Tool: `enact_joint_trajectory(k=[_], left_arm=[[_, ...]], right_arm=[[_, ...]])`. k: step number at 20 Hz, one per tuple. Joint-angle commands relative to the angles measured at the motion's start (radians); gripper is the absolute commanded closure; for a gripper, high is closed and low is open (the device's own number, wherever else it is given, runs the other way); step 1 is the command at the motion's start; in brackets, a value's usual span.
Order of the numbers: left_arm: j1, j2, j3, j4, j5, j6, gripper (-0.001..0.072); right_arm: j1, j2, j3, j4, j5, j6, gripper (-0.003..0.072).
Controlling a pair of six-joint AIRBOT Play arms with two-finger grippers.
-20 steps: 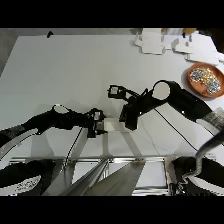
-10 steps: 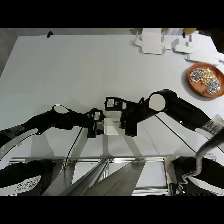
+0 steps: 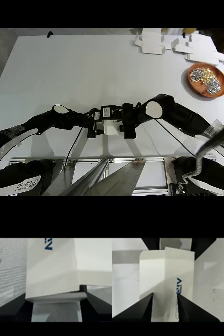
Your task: Fold the box and place the chain.
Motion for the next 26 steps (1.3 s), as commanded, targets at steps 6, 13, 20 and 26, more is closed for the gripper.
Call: enact_joint_trajectory(k=[6,13,20,26], left_arm=[[0.0,0.0,0.001,0.0,0.0,0.0,0.0453],[0.0,0.0,0.001,0.0,0.0,0.0,0.0453],[0.0,0.0,0.001,0.0,0.0,0.0,0.0453],[0.0,0.0,0.001,0.0,0.0,0.0,0.0453]], right_arm=[[0.014,0.024,-0.058,-0.036,-0.047,-0.021,0.0346],[0.014,0.024,-0.058,-0.056,-0.121,0.024,0.0493],[0.014,0.024,-0.058,-0.056,-0.121,0.024,0.0532],[0.014,0.046,-0.058,-0.063,-0.121,0.056,0.0538]])
